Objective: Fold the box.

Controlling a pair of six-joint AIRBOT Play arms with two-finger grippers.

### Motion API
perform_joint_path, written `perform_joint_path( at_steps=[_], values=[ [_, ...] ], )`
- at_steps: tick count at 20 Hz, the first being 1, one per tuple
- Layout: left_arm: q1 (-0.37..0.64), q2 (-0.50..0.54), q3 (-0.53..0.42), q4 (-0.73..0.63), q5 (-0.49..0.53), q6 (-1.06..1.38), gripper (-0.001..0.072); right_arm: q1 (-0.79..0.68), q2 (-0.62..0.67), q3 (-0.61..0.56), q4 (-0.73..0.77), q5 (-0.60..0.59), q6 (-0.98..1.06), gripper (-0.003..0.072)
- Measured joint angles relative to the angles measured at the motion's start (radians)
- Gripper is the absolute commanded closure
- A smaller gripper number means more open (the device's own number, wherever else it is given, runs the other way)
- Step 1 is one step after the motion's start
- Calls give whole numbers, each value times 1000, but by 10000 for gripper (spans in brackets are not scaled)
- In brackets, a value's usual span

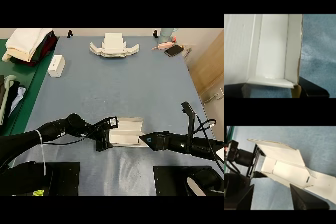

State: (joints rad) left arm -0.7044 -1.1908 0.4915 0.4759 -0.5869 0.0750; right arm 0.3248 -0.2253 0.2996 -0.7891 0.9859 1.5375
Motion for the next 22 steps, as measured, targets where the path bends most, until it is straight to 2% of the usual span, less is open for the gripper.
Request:
perform_joint_path(
  at_steps=[1,2,8,9,10,11,12,15,18,22],
  values=[
    [0,0,0,-2,0,2,146,0,0,0,0,0,0,-7],
    [0,-1,0,-2,6,4,185,0,0,0,0,0,0,-7],
    [0,-1,0,-3,-1,10,185,0,0,0,0,0,0,13],
    [0,-1,0,-3,-2,10,185,0,-1,0,0,0,0,143],
    [0,-1,0,-3,-4,10,184,0,-5,0,-1,0,0,374],
    [0,-1,0,-3,-5,10,184,0,-14,0,0,-1,0,650],
    [0,-1,0,-3,-6,11,184,0,-31,0,0,-2,0,683],
    [0,-1,0,-4,-7,11,185,0,-131,1,25,-31,-30,683],
    [0,-1,0,-4,-11,11,184,2,-289,23,141,-94,-164,684],
    [0,-1,0,-4,-15,11,184,2,-539,132,230,-142,-315,684]
  ],
)
